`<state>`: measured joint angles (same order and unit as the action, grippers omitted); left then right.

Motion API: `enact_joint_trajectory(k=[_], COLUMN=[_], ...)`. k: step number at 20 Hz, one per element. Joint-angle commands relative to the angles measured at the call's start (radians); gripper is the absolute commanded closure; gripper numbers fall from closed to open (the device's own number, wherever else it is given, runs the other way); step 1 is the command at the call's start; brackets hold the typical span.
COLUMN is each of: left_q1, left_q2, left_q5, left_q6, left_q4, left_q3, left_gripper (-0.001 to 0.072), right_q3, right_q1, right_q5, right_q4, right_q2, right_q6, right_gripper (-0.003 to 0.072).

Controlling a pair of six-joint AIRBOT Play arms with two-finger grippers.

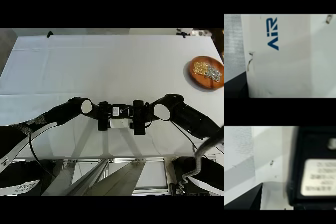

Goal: Fold the box and place the chain.

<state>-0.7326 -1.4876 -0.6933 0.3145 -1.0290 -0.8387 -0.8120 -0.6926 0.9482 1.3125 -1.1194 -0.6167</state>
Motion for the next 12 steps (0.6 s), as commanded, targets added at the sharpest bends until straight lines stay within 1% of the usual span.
enact_joint_trajectory(k=[1, 8, 10, 12], left_q1=[0.0, 0.0, 0.0, 0.0], left_q2=[0.001, 0.001, 0.001, 0.001], left_q5=[0.0, 0.0, 0.0, 0.0], left_q6=[0.0, 0.0, 0.0, 0.0], left_q4=[0.0, 0.0, 0.0, 0.0], left_q3=[0.0, 0.0, 0.0, 0.0], left_gripper=[0.0434, 0.0434, 0.0434, 0.0434], right_q3=[0.016, 0.016, 0.016, 0.016], right_q1=[0.027, 0.034, 0.034, 0.034], right_q5=[-0.076, -0.079, -0.081, -0.1], right_q4=[0.011, 0.011, -0.004, -0.035], right_q2=[0.012, 0.012, 0.012, 0.012], right_q6=[-0.042, -0.042, -0.042, -0.043], right_gripper=[0.0283, 0.0291, 0.0371, 0.0371])
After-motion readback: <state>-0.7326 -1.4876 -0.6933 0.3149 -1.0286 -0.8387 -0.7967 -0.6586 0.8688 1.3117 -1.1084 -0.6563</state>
